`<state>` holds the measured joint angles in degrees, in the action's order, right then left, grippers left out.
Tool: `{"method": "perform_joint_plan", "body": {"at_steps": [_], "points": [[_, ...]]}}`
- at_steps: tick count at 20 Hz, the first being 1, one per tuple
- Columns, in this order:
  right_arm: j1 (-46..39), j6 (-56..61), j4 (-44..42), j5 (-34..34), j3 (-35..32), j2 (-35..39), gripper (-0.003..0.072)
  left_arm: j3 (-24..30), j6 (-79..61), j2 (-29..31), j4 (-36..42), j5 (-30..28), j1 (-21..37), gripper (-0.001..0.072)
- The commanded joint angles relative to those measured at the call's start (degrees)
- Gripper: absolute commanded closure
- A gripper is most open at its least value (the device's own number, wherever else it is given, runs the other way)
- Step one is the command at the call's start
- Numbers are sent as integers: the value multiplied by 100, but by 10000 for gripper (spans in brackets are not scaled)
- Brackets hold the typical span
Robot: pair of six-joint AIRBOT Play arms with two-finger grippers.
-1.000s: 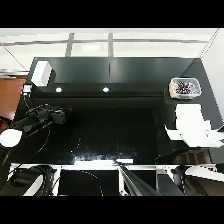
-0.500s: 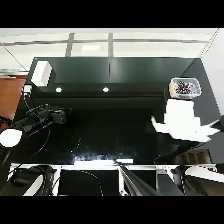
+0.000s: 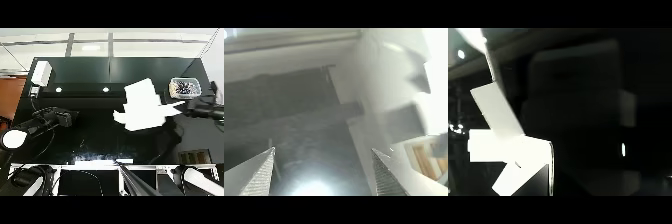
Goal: Fold the box and place the chain.
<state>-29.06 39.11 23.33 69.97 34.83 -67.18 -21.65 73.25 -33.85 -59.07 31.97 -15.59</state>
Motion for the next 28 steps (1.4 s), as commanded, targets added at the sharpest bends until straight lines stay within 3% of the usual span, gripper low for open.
{"method": "perform_joint_plan", "body": {"at_steps": [1, 5, 10, 14, 18, 22, 24, 25, 26, 28], "points": [[1495, -273, -1084, -1578, -1191, 1185, 672, -2, 26, -186, 17, -96, -302, 5], [2723, -315, -1093, -2575, -1864, 2258, 672, -4, 87, -772, 765, -168, -334, 5], [3303, -291, -964, -2568, -1915, 2312, 672, -413, -758, -2240, 2039, 48, -310, 5], [3407, -291, -953, -2562, -1915, 2312, 672, -1416, -2994, -3676, 3499, 1497, -55, 5], [3405, -293, -953, -2542, -1915, 2312, 672, -2114, -4074, -4802, 3580, 3292, 295, 5], [3405, -293, -938, -2498, -1915, 2312, 672, -2376, -4815, -5464, 3829, 4227, 402, 26], [3405, -293, -938, -2494, -1915, 2312, 671, -2485, -5125, -5766, 4109, 4651, 396, 117], [3405, -293, -938, -2494, -1915, 2312, 671, -2518, -5213, -5866, 4107, 4745, 396, 203], [3405, -293, -938, -2496, -1915, 2312, 671, -2524, -5368, -5943, 4085, 4809, 415, 345], [3405, -293, -938, -2494, -1915, 2312, 671, -2524, -5547, -6013, 4048, 4800, 476, 528]]}}
